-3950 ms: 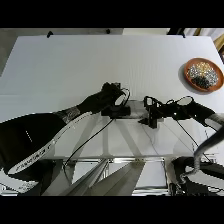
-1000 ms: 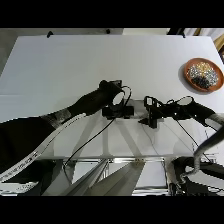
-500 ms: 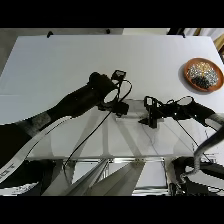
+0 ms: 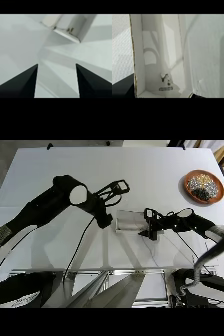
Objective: Fold the box and place the chain.
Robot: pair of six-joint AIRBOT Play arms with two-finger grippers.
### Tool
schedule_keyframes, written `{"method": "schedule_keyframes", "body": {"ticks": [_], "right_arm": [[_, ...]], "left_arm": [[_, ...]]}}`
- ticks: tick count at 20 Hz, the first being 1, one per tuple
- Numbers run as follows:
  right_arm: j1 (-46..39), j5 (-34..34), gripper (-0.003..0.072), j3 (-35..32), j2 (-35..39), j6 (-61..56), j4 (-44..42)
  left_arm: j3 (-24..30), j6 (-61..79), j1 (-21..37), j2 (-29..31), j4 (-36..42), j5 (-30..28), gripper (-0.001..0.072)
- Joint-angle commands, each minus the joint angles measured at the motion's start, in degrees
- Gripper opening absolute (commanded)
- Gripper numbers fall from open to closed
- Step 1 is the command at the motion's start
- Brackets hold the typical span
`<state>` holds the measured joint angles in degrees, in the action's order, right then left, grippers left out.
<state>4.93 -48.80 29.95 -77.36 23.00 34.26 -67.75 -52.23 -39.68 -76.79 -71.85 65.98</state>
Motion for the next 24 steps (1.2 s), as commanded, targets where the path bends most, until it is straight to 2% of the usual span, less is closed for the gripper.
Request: {"method": "schedule_keyframes", "body": {"ticks": [1,2,3,6,10,13,18,24], "right_arm": [[0.0,-0.02,0.0451,-0.02,0.04,0.0,0.0],[0.0,-0.04,0.0451,-0.02,0.04,-0.02,0.0],[0.0,-0.02,0.0451,-0.02,0.04,0.0,-0.02],[0.0,-0.02,0.0451,-0.02,0.04,0.0,0.0],[0.0,-0.02,0.0451,-0.02,0.04,0.0,-0.02],[0.0,-0.02,0.0451,-0.02,0.04,0.0,-0.02],[0.0,-0.02,0.0451,-0.02,0.04,0.0,0.0],[0.0,-0.02,0.0451,-0.02,0.04,0.0,-0.02]], "left_arm": [[8.79,29.7,3.28,-0.26,11.1,-3.72,0.0576],[11.1,35.8,3.26,-0.96,13.53,-5.57,0.0621],[13.31,41.42,3.96,-1.6,16.81,-8.17,0.0704],[17.38,56.7,4.83,-5.35,26.14,-16.04,0.07],[17.38,68.7,5.38,-11.91,37.59,-17.62,0.07],[17.38,68.7,7.19,-14.38,38.82,-18.23,0.0701],[17.38,68.78,10.75,-14.45,40.57,-17.07,0.0704],[17.38,73.11,8.72,-14.56,44.72,-16.48,0.0704]]}}
